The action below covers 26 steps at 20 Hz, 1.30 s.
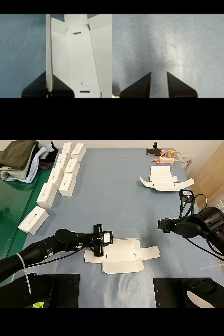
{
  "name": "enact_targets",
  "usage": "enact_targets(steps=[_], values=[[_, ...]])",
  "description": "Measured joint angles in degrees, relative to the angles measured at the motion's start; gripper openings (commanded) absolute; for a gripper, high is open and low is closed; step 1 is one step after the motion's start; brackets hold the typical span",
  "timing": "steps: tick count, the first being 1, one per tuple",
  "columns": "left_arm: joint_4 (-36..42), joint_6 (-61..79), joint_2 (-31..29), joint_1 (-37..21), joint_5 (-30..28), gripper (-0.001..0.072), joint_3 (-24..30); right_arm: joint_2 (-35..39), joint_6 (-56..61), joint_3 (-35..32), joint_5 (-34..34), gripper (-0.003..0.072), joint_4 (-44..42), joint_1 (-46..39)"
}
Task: Fold the box.
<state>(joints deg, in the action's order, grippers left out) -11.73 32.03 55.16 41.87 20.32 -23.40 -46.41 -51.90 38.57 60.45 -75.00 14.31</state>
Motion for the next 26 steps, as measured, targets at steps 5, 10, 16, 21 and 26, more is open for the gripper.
enact_targets(steps=[5,10,16,21,26], values=[[3.78,0.87,-6.29,0.55,-2.69,0.0012,0.24,0.00,0.02,0.00,0.00,0.0315,-0.02,0.02],[6.95,4.98,-8.81,6.62,-7.13,0.0011,2.78,0.00,0.28,0.00,0.00,0.0315,-0.33,0.00],[7.80,6.80,-9.09,11.54,-11.76,0.0011,6.23,0.00,0.85,0.00,-0.22,0.0315,-0.76,0.00],[8.33,6.99,-5.97,12.22,-13.35,0.0011,7.30,0.00,0.98,0.00,-0.96,0.0315,-0.87,0.00],[7.87,7.02,-4.00,12.48,-12.55,0.0011,7.43,0.00,1.05,0.00,-1.27,0.0315,-0.92,0.00]])
